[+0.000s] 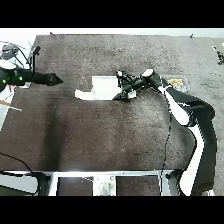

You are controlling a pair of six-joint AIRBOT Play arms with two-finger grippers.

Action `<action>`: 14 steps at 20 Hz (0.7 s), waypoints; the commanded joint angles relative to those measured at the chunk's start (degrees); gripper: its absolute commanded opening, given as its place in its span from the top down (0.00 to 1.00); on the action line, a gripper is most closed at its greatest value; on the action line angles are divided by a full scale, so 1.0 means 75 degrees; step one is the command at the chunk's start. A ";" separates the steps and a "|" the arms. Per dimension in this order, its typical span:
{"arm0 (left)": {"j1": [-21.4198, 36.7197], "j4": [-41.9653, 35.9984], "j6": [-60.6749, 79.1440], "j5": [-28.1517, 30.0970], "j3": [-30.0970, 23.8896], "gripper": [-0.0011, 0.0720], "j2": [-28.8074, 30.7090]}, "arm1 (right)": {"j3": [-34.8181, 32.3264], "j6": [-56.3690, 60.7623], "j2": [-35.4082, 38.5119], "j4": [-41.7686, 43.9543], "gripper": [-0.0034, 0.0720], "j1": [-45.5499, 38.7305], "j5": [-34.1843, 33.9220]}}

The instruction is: Fold the box and place the chain.

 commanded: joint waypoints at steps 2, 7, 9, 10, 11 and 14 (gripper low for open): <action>0.0058 -0.1061 -0.0003 0.0571 -0.1102 0.97 -0.0064 | 0.0006 0.0000 -0.0006 0.0003 0.41 0.0003 -0.0006; -0.0105 -0.1349 -0.0221 0.0933 -0.1093 0.97 -0.0720 | 0.0006 0.0003 -0.0006 0.0003 0.41 0.0003 -0.0020; -0.0306 -0.1233 -0.0297 0.1119 -0.1096 0.97 -0.0883 | 0.0006 0.0000 -0.0006 0.0003 0.41 0.0003 -0.0017; -0.0408 -0.1204 -0.0478 0.1166 -0.1096 0.97 -0.1003 | 0.0006 0.0003 -0.0006 0.0003 0.41 0.0003 -0.0023; -0.0481 -0.1227 -0.0632 0.1195 -0.1093 0.97 -0.1107 | 0.0006 0.0000 -0.0006 0.0003 0.41 0.0003 -0.0020; -0.0705 -0.1349 -0.0793 0.1253 -0.1093 0.97 -0.1326 | 0.0006 0.0000 -0.0006 0.0003 0.41 0.0003 -0.0020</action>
